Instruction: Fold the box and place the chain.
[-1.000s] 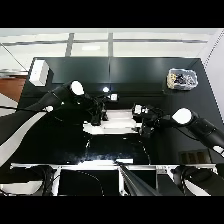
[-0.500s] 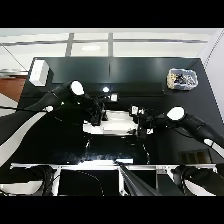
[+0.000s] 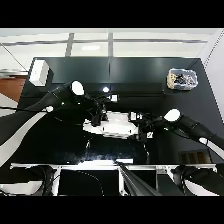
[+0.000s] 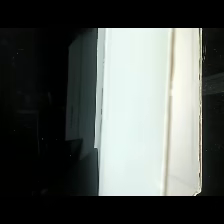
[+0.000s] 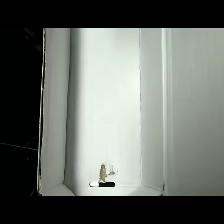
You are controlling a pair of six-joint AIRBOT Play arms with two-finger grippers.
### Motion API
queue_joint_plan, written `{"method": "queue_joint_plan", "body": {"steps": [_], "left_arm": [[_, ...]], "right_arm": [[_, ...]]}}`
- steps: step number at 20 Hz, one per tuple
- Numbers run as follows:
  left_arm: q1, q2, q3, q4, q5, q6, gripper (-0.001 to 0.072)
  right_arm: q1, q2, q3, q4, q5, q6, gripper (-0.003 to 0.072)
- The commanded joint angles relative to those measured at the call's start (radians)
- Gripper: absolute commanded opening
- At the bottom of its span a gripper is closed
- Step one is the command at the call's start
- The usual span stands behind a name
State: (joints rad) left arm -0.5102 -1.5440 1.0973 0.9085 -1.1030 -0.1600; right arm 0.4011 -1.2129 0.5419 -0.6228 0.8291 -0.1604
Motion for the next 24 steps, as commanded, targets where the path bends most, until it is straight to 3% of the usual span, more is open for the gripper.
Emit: {"method": "queue_joint_plan", "body": {"steps": [1,11,13,24], "left_arm": [[0.000,0.000,0.001,0.000,0.003,0.000,0.0026],[0.000,0.000,0.001,0.000,0.003,0.000,0.0025],[0.000,0.000,0.001,0.000,0.003,0.000,0.0025],[0.000,0.000,0.001,0.000,0.003,0.000,0.0026]], "right_arm": [[0.001,-0.003,-0.008,0.014,-0.030,-0.061,0.0684],[0.006,-0.026,-0.008,0.028,-0.052,-0.083,0.0683],[0.006,-0.026,-0.008,0.027,-0.056,-0.084,0.0588],[0.006,-0.026,-0.009,0.020,-0.057,-0.082,0.0608]]}}
